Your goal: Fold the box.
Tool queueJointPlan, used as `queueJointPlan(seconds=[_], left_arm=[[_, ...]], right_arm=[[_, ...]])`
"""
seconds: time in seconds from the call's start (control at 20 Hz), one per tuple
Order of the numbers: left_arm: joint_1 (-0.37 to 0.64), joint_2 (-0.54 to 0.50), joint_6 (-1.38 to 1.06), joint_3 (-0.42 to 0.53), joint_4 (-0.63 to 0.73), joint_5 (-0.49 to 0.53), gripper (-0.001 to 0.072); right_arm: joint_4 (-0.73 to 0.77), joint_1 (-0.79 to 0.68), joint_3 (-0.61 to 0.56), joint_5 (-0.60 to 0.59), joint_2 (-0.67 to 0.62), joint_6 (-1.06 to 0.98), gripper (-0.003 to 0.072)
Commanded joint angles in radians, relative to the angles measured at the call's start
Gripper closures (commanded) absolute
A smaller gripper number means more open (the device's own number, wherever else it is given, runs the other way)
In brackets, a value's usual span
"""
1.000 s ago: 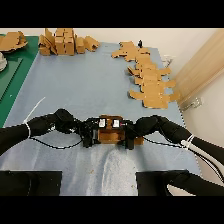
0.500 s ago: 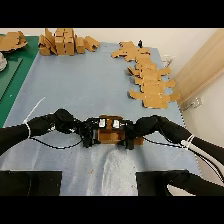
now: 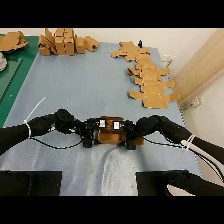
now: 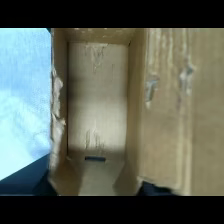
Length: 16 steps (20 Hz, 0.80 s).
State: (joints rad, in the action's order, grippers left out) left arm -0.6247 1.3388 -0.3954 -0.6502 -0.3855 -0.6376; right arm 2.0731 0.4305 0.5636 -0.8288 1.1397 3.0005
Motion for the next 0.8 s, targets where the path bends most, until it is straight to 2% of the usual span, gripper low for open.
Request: queueJointPlan(seconds=[0.0, 0.3, 0.5, 0.75], left_arm=[[0.001, 0.0, 0.002, -0.001, 0.0, 0.001, 0.0184], [0.001, 0.0, 0.002, -0.001, 0.0, 0.001, 0.0184], [0.001, 0.0, 0.002, -0.001, 0.0, 0.001, 0.0184], [0.001, 0.0, 0.002, -0.001, 0.0, 0.001, 0.0184]], right_arm=[[0.0, 0.001, 0.0, -0.018, -0.001, 0.001, -0.0023], [-0.053, -0.026, 0.038, -0.021, -0.051, -0.041, -0.0023], [-0.076, -0.122, 0.038, -0.049, -0.124, -0.088, -0.0023], [-0.051, -0.193, 0.038, -0.102, -0.293, -0.402, -0.0016]])
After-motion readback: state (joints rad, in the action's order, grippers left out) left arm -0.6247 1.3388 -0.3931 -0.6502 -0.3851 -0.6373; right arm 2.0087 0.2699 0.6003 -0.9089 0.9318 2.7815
